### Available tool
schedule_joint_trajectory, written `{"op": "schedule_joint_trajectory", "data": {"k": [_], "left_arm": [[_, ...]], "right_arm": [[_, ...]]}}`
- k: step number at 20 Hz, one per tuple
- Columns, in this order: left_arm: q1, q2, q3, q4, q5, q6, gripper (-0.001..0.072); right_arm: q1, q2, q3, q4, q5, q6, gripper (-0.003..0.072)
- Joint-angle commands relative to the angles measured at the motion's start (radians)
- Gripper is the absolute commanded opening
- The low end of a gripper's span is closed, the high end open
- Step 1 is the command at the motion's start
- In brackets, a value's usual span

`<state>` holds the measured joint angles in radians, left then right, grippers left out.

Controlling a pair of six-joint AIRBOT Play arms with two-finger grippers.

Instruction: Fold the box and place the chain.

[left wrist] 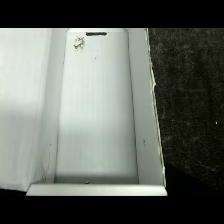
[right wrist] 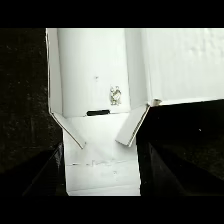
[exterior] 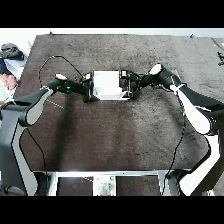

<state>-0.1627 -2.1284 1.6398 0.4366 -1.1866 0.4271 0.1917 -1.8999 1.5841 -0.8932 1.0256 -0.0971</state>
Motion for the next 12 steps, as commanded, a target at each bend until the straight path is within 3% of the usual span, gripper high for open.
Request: {"op": "schedule_joint_trajectory", "data": {"k": [1,6,8,11,12], "left_arm": [[0.000,0.000,0.001,0.000,0.000,0.000,0.0348],[0.000,0.000,0.001,0.000,0.000,0.000,0.0348],[0.000,0.000,0.001,0.000,0.000,0.000,0.0348],[0.000,0.000,0.001,0.000,0.000,0.000,0.0349],[0.000,0.000,0.001,0.000,0.000,0.000,0.0348]], "right_arm": [[0.010,-0.008,-0.001,-0.008,-0.013,-0.008,0.0603],[0.011,-0.008,-0.001,0.052,-0.055,-0.008,0.0601],[0.011,-0.009,-0.001,0.060,-0.061,-0.008,0.0444],[0.013,-0.013,-0.001,0.060,-0.014,-0.008,0.0440],[0.017,-0.014,-0.001,0.060,-0.001,-0.008,0.0309]]}}
